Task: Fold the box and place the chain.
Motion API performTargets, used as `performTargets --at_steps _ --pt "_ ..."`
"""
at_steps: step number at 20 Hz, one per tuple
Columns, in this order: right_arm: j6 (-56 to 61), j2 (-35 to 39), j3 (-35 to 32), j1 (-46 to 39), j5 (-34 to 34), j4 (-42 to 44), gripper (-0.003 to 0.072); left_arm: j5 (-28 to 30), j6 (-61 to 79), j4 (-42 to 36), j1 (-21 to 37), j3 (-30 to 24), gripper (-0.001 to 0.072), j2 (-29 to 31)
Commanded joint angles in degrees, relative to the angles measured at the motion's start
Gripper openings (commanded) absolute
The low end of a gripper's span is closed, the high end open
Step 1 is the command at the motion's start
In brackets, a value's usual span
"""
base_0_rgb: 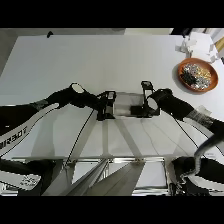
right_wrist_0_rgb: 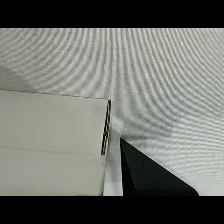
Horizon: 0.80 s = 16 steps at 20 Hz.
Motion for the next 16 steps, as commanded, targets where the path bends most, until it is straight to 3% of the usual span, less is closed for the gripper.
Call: performTargets --at_steps 1,6,8,10,13,16 --pt "-0.04 0.61 0.00 0.04 -2.05 -0.31 0.0355 -0.26 0.04 -0.04 -0.04 -0.04 0.0251 -0.04" --pt "-0.46 2.14 0.00 0.07 -3.45 -0.42 0.0362 -0.24 0.04 -0.04 -0.04 -0.04 0.0251 -0.04" --pt "-0.46 2.12 0.00 0.04 -3.19 -0.63 0.0308 -0.24 0.02 -0.04 -0.04 -0.04 0.0251 -0.04" --pt "-0.46 1.81 0.00 0.04 -2.10 -0.70 0.0178 -0.26 0.04 -0.04 -0.07 -0.04 0.0251 -0.04" --pt "-0.46 0.33 0.00 0.04 1.60 -0.81 0.0146 -0.24 0.04 -0.04 -0.04 -0.04 0.0251 -0.04" --pt "-0.48 -0.37 0.00 0.07 2.73 -0.81 0.0056 -0.24 0.04 -0.04 -0.04 -0.04 0.0251 -0.04"
